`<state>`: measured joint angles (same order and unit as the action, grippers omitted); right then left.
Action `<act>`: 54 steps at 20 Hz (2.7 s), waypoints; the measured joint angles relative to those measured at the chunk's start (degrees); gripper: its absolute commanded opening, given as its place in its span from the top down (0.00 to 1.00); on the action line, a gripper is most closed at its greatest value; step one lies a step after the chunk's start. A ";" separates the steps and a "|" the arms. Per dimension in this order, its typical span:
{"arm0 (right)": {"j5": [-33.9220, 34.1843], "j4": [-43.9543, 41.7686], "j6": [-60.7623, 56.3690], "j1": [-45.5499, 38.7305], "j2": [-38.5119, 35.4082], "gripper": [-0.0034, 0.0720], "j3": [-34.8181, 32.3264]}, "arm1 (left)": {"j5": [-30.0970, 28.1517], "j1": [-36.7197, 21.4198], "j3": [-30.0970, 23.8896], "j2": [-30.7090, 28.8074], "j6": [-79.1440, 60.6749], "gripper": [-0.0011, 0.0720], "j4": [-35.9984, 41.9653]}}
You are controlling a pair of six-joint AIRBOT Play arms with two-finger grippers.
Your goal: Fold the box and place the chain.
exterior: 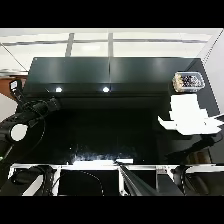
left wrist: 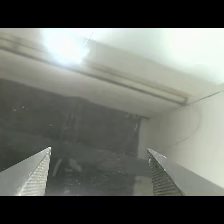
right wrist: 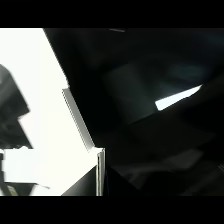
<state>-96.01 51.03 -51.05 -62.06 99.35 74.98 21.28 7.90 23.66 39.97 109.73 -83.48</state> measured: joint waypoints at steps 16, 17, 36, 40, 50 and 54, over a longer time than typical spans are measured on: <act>24.28 -21.35 -0.57 36.35 -42.12 0.89 -41.13 | 6.19 4.85 0.02 0.04 -12.07 0.03 20.65; 27.74 -22.62 -0.66 41.18 -44.81 0.89 -43.74 | 6.45 6.08 0.00 0.07 -12.94 0.03 21.66; 57.22 -26.77 9.90 82.60 -52.81 0.89 -53.31 | 30.82 2.45 0.26 10.23 -45.59 0.03 43.15; 57.37 -26.77 9.84 82.79 -52.81 0.89 -53.33 | 29.27 2.21 0.81 18.97 -59.84 0.03 54.10; 57.00 -26.77 8.22 82.82 -52.81 0.89 -53.33 | 38.38 2.10 3.48 34.16 -88.74 0.04 69.99; 56.57 -26.75 8.00 82.82 -52.81 0.89 -53.33 | 43.85 2.05 5.01 38.64 -94.92 0.17 71.84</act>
<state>-39.44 24.27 -43.05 20.75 46.54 21.65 65.12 9.96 28.67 78.61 14.81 -11.64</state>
